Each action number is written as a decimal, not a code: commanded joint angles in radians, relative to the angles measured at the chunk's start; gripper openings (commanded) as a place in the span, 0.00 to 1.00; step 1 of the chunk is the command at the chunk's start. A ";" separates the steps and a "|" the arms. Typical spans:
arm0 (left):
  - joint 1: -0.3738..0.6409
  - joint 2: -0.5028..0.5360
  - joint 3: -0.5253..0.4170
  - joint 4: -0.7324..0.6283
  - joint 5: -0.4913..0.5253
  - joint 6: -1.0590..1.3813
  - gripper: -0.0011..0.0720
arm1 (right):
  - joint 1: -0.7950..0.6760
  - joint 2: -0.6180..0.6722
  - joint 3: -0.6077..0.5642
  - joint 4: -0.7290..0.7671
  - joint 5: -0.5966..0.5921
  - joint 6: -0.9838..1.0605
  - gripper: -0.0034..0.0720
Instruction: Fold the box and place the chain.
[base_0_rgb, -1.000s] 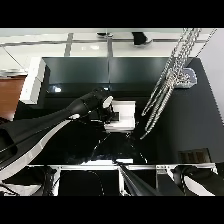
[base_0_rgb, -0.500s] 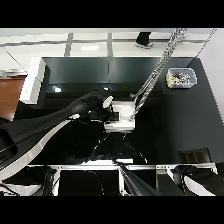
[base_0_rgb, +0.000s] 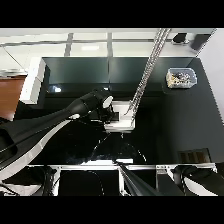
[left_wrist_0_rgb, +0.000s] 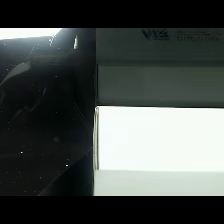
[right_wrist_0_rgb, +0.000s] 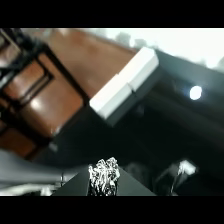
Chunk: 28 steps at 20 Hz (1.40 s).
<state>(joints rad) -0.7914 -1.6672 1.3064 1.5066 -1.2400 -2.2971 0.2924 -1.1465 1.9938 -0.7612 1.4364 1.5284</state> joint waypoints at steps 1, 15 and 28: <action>0.000 -0.001 0.000 0.001 0.001 0.000 0.05 | 0.028 -0.005 -0.070 -0.032 0.056 0.000 0.06; 0.000 -0.001 0.000 0.003 0.001 0.000 0.05 | 0.077 -0.002 -0.422 -0.088 0.108 -0.013 0.07; 0.000 -0.001 0.000 0.003 0.002 0.000 0.05 | 0.129 -0.002 -0.914 -0.171 -0.181 -0.055 0.07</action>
<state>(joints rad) -0.7914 -1.6672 1.3064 1.5093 -1.2392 -2.2971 0.4198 -1.1488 1.1313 -0.9340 1.2907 1.4696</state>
